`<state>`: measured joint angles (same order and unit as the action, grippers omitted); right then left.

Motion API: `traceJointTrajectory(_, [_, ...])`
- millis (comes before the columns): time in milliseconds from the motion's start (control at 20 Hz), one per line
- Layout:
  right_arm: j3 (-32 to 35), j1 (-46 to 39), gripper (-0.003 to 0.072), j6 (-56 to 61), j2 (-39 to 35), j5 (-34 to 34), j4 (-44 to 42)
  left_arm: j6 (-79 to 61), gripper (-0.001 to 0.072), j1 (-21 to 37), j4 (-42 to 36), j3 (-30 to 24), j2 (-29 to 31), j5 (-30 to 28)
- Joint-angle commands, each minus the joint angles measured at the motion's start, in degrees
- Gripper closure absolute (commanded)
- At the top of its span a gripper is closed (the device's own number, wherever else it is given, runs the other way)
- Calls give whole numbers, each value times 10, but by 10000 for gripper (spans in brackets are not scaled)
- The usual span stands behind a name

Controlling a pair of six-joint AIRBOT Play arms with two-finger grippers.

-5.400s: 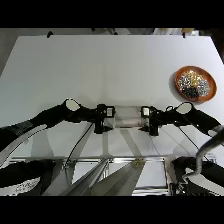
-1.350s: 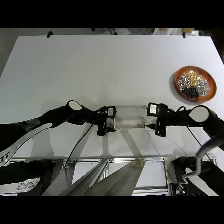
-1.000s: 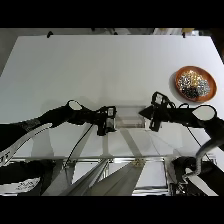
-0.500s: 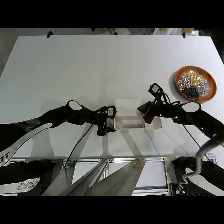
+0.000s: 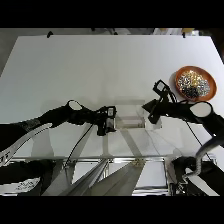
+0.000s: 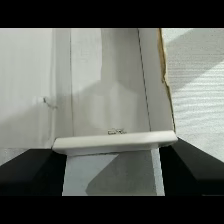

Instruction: Fold the box and place the chain.

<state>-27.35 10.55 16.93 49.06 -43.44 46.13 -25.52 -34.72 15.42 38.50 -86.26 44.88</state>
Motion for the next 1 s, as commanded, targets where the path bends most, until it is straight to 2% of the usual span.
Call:
traceJointTrajectory(0, [-3,0,674,-60,-51,-117,202,0,379,0,0,0,0,0])
traceJointTrajectory(50, [-3,0,674,-104,-46,-162,212,0,379,0,0,0,0,0])
traceJointTrajectory(150, [-1,2,665,-180,-26,-193,194,0,379,0,0,0,0,0])
traceJointTrajectory(200, [-1,6,611,-208,-17,-182,178,0,379,0,0,0,0,0])
traceJointTrajectory(300, [0,13,571,-252,7,-150,155,0,379,0,0,0,0,0])
traceJointTrajectory(650, [0,13,583,-295,82,-107,111,0,379,0,0,0,0,0])
traceJointTrajectory(950, [1,13,584,-295,106,-94,71,0,379,0,0,0,0,0])
